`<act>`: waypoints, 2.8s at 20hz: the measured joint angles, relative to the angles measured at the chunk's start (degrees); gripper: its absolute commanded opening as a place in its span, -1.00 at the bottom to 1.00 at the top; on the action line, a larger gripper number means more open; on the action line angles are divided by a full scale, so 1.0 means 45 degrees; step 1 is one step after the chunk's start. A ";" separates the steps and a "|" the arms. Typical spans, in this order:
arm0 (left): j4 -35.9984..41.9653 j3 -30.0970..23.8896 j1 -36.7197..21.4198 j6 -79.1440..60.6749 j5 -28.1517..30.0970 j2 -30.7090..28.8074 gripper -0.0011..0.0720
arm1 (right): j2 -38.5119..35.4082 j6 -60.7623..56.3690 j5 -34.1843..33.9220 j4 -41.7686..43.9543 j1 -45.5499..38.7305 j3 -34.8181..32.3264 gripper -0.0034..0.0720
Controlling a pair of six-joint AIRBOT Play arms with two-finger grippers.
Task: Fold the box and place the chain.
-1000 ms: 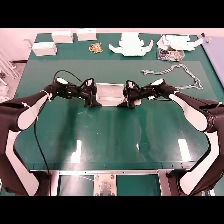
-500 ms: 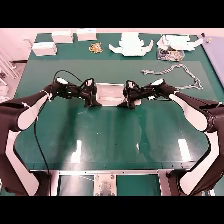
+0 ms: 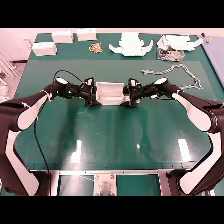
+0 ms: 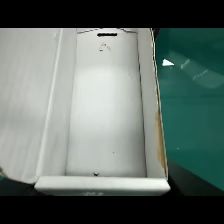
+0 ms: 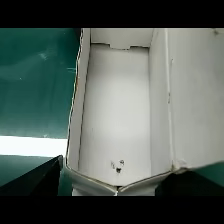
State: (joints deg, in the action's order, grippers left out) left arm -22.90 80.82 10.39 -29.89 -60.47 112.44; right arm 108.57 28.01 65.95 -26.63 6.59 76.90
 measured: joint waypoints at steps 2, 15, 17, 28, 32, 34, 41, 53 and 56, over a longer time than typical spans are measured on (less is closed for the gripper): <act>-0.0005 0.0000 0.0000 -0.0010 -0.0024 0.0000 0.73 | -0.0287 -0.0180 0.0175 0.0010 -0.0364 0.0000 0.96; -0.0044 0.0000 -0.0010 -0.0034 -0.0131 0.0000 0.73 | -0.1846 -0.3065 0.2569 0.1292 -0.1093 0.0000 -0.91; -0.0044 0.0000 -0.0010 -0.0034 -0.0131 0.0000 0.73 | -0.1865 -0.3206 0.1603 0.1545 -0.0680 0.0000 -0.91; -0.0078 0.0000 -0.0019 -0.0029 -0.0330 0.0000 0.73 | -0.0588 -0.3711 -0.1530 0.1763 0.0117 0.1496 -0.91; -0.0083 0.0000 -0.0015 -0.0034 -0.0389 0.0000 0.73 | 0.0015 -0.4337 -0.1753 0.0544 0.0316 0.1734 -0.91; -0.0083 -0.0005 -0.0010 -0.0029 -0.0393 0.0005 0.73 | 0.0180 -0.4532 -0.1792 0.0005 0.0369 0.1778 -0.91; -0.0058 0.0000 -0.0005 -0.0039 -0.0384 0.0005 0.73 | 0.0063 -0.4430 -0.1962 -0.0661 0.0408 0.1948 -0.92; -0.0049 -0.0005 -0.0010 -0.0034 -0.0364 0.0005 0.73 | -0.3570 -0.6154 -0.1724 -0.3041 0.0092 -0.0418 0.12; -0.0044 -0.0005 -0.0010 -0.0034 -0.0359 0.0005 0.73 | -0.3808 -0.5814 -0.1715 -0.3381 -0.0078 -0.1321 0.01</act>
State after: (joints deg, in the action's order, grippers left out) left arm -23.09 80.79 10.35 -30.04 -62.08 112.46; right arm 91.44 1.85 58.24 -41.85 6.24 70.96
